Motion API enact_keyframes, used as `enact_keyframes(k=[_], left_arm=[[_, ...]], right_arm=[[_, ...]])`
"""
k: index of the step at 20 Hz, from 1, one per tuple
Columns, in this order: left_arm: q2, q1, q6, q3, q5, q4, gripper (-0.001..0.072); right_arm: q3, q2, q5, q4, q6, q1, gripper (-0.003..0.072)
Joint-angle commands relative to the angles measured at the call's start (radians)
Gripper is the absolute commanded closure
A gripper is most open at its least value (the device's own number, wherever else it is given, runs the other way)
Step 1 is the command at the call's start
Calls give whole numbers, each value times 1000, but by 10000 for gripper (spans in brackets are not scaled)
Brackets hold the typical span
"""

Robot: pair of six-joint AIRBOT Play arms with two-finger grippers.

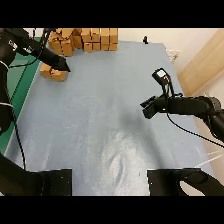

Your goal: Fold the box.

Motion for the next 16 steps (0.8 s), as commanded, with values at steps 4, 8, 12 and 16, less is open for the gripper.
enact_keyframes(k=[4,8,12,16], left_arm=[[381,-141,202,-360,156,-105,697],[638,-171,192,-725,319,-103,693],[682,-170,186,-869,295,-103,693],[683,-170,149,-869,274,-112,693]], right_arm=[[0,-43,-95,217,-196,64,680],[0,-43,-109,211,-177,64,680],[0,-43,-109,211,-177,64,679],[0,-43,-109,211,-177,64,679]])
